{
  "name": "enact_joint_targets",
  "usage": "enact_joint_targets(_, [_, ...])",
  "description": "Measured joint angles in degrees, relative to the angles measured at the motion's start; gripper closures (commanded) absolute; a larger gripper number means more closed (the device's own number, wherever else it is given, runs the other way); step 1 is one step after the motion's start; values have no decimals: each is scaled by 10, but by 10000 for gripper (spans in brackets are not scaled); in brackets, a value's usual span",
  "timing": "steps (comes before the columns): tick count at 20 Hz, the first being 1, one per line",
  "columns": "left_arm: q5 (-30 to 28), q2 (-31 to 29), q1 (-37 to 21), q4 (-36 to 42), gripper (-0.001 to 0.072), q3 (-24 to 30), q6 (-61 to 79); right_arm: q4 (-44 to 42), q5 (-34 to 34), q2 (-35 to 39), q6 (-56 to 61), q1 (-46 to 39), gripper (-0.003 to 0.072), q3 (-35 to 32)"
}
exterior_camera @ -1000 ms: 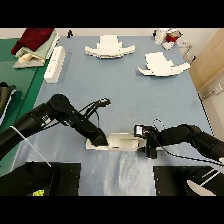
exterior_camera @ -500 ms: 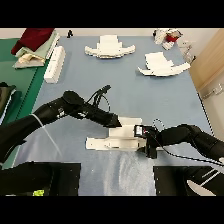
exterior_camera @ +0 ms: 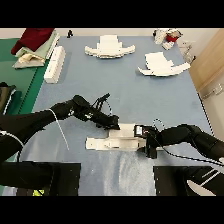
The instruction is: Fold the box.
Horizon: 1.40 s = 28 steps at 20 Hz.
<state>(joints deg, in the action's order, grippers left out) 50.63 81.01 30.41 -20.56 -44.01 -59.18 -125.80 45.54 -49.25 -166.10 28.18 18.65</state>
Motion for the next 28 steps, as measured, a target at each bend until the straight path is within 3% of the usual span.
enact_joint_targets(5, [19, -2, -1, -1, 697, -25, 29, 0, 0, 0, 0, 0, 199, 0])
enact_joint_targets(9, [44, -43, -1, -16, 699, -61, 72, 0, 0, 0, 0, 0, 199, 0])
enact_joint_targets(14, [52, -156, -1, -124, 699, -75, 96, 0, 0, 0, 0, 0, 199, 0])
enact_joint_targets(18, [66, -267, -1, -224, 695, -49, 159, 0, 0, 0, 0, 0, 199, 0])
enact_joint_targets(19, [75, -292, -1, -241, 655, -34, 201, 0, 0, 0, 0, 0, 199, 0])
enact_joint_targets(20, [81, -311, -1, -253, 292, -17, 240, 0, 0, 0, 0, 0, 200, 0])
enact_joint_targets(21, [84, -328, -1, -263, 27, 3, 273, 0, 0, 0, 0, 0, 199, 0])
enact_joint_targets(28, [56, -336, -1, -287, 42, 115, 399, 0, 0, 0, 0, 0, 199, 0])
